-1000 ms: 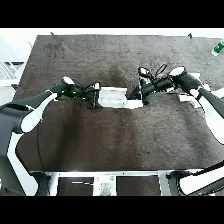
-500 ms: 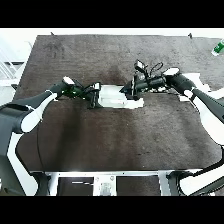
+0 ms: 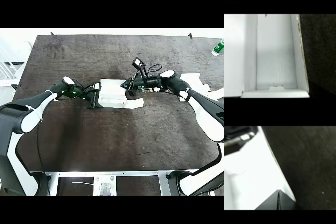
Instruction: Fold the box and place the chain.
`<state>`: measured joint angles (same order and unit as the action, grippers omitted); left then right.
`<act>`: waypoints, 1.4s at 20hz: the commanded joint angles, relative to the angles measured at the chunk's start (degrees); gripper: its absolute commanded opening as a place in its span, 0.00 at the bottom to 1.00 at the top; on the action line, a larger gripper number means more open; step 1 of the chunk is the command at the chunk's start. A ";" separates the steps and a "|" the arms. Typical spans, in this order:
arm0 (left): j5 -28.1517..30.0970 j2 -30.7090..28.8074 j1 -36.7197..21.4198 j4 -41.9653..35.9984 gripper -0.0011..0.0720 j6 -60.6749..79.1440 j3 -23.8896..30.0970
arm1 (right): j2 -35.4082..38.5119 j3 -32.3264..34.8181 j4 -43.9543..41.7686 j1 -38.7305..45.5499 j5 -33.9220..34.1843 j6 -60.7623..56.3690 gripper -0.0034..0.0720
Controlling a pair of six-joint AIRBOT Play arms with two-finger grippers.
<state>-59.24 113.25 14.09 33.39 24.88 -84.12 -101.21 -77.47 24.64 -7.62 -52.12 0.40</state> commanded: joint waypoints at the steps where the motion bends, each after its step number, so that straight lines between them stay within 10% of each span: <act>1: -0.37 -0.04 0.00 0.00 0.56 0.04 -0.02 | -2.23 0.00 -0.13 -0.07 2.91 -0.44 0.06; 14: -0.35 -0.04 0.00 0.00 0.56 0.04 -0.02 | -2.82 -0.20 -0.02 -0.11 3.67 -0.39 0.06; 21: -0.33 -0.04 0.00 0.00 0.56 0.04 -0.02 | 10.45 1.49 3.23 0.00 0.61 -0.46 0.07; 23: -0.33 -0.04 0.00 0.00 0.56 0.04 -0.02 | 14.91 3.87 8.76 0.31 0.61 -0.44 0.41; 24: -0.33 -0.04 0.00 0.00 0.56 0.04 -0.02 | 16.61 5.38 12.50 0.66 0.61 -0.42 0.75; 28: -0.31 -0.04 0.00 0.00 0.56 0.04 -0.02 | 17.00 9.86 21.16 1.42 0.48 0.79 0.82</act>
<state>-59.64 113.25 14.04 33.39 24.93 -84.12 -85.54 -70.46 38.70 -6.61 -51.42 0.10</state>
